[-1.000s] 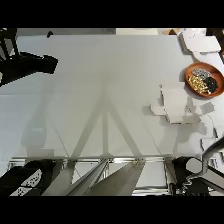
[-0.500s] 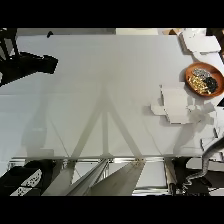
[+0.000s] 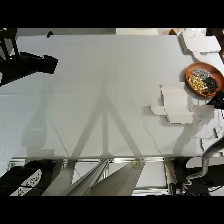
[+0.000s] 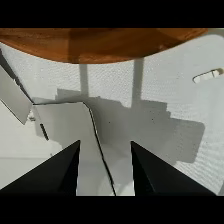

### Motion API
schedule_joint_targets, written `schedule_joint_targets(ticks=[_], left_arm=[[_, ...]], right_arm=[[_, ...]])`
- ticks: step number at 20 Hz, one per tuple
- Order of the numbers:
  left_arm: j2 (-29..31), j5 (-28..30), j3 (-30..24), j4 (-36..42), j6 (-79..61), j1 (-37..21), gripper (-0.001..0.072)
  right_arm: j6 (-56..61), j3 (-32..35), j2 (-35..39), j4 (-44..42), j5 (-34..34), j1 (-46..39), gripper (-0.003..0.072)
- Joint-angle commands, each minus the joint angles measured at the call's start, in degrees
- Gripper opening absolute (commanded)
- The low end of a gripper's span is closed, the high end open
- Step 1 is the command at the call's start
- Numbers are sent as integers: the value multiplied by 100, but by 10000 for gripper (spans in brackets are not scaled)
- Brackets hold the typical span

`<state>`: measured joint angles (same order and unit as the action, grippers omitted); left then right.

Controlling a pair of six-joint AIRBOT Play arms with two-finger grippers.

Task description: Fold the box and place the chain.

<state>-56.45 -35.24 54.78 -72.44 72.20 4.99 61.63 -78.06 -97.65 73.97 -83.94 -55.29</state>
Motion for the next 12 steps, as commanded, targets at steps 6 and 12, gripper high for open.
schedule_joint_targets(ticks=[6,12], left_arm=[[-4,2,7,0,-2,4,699],[-4,2,7,0,0,4,699]], right_arm=[[-321,-22,-439,92,-72,439,296],[-529,-22,-446,802,-203,782,12]])
